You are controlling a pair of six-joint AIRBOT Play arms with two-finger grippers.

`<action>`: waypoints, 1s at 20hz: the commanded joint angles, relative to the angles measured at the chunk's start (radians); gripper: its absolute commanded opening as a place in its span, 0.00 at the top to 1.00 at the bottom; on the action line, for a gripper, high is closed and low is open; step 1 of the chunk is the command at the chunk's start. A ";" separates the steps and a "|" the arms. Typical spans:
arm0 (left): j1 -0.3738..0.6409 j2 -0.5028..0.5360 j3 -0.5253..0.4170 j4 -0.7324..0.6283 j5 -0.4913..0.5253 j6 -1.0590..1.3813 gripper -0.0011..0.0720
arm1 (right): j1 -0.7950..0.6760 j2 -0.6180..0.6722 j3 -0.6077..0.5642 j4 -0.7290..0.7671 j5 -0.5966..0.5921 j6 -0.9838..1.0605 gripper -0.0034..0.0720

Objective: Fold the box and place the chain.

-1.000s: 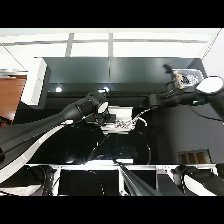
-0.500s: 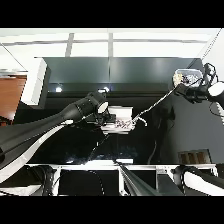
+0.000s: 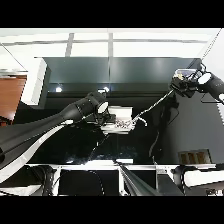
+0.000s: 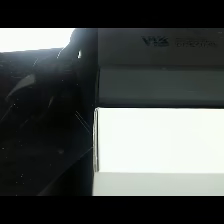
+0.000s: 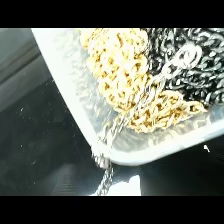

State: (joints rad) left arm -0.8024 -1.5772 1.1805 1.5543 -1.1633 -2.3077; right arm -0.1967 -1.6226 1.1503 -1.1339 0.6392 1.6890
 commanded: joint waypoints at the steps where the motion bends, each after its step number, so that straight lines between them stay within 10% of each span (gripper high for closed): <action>1: 0.001 -0.001 0.001 0.000 -0.001 0.000 0.94 | -0.001 -0.025 0.019 0.015 0.012 0.008 0.86; 6: 0.001 -0.001 0.001 0.000 -0.001 0.000 0.94 | 0.000 0.063 0.021 0.032 0.109 -0.097 0.93; 15: 0.001 -0.001 0.001 0.000 -0.001 0.000 0.94 | -0.001 0.660 0.021 0.062 0.408 -0.285 0.93; 20: 0.001 -0.001 0.001 0.000 -0.001 0.000 0.94 | 0.004 0.782 0.019 0.225 0.732 -0.344 0.93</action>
